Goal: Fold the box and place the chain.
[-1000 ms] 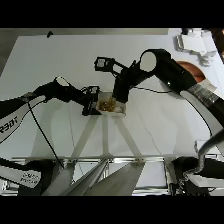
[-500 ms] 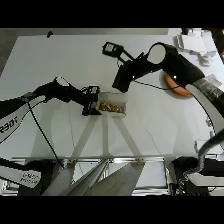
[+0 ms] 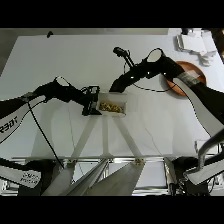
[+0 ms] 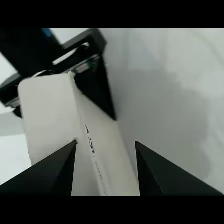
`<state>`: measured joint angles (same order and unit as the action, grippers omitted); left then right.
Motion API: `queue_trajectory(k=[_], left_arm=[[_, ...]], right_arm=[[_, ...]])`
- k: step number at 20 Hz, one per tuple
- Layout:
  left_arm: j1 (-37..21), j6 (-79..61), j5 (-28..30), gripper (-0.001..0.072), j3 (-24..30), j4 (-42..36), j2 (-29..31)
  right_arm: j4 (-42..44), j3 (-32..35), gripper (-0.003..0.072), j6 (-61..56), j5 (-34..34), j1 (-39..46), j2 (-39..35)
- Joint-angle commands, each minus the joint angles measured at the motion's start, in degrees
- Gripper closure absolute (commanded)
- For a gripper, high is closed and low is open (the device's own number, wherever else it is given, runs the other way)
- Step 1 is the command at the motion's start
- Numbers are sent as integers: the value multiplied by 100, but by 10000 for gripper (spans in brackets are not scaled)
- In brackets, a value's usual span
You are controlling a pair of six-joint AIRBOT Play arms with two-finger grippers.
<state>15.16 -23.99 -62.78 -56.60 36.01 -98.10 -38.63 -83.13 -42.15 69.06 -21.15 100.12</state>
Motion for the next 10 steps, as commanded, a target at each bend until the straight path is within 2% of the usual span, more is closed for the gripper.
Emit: queue_trajectory(k=[1, 5, 7, 10], left_arm=[[-4, -2, 0, 633, -2, 2, 2], [-4, -2, 0, 633, -2, 2, 2], [-4, -2, 0, 633, -2, 2, 2], [-4, -2, 2, 633, -2, 2, 2]], right_arm=[[286, 7, 271, 295, 595, -68, 166], [-155, 295, 271, 835, 302, -420, -98], [-459, 756, 271, 1381, -356, -645, -398], [-940, 1576, 271, 2013, -1814, -981, -1001]])
